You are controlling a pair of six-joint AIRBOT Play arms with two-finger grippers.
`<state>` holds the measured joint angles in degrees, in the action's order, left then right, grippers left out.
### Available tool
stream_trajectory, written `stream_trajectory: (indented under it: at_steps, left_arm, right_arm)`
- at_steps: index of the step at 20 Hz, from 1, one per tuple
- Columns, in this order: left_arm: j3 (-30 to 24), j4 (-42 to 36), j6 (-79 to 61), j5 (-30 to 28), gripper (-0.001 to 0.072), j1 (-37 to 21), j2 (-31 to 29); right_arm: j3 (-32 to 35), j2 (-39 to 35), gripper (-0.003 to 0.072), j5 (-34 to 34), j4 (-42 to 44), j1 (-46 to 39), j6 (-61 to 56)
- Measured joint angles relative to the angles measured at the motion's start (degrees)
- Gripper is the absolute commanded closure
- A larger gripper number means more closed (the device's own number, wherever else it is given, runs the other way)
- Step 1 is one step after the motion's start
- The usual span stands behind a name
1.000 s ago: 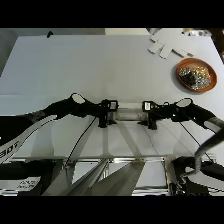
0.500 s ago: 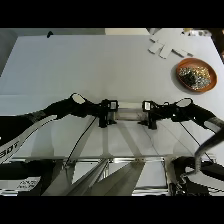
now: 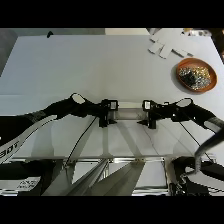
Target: Fold the box and place the chain.
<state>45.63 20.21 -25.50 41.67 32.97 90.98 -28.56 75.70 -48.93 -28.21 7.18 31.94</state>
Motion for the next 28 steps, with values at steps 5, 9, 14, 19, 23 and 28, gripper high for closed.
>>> stream_trajectory:
  at_steps: [5, 9, 14, 19, 23, 28]
  left_arm:
    - [0.00, 0.02, 0.00, 0.07, 0.0436, 0.00, 0.02]
    - [0.00, 0.07, 0.00, 0.13, 0.0436, 0.00, 0.02]
    - [0.00, 0.09, 0.11, 0.15, 0.0436, 0.00, 0.02]
    - [0.00, 0.11, 0.02, 0.22, 0.0436, -0.02, 0.02]
    - [0.00, 0.09, 0.00, 0.28, 0.0436, -0.02, 0.04]
    - [0.00, 0.09, 0.00, 0.33, 0.0436, -0.02, 0.04]
  right_arm:
    - [0.00, -0.46, -0.0034, -0.02, -0.48, 0.02, -0.59]
    - [0.02, -2.73, -0.0034, 0.15, -3.93, 0.00, -5.09]
    - [0.07, -7.04, -0.0034, -0.92, -14.05, -2.19, -16.33]
    - [0.07, -12.00, 0.0005, -5.20, -22.91, -8.24, -26.23]
    - [0.07, -18.38, 0.0599, -8.55, -21.86, -10.71, -28.74]
    - [0.07, -21.79, 0.0672, -11.54, -4.37, -6.91, -22.84]
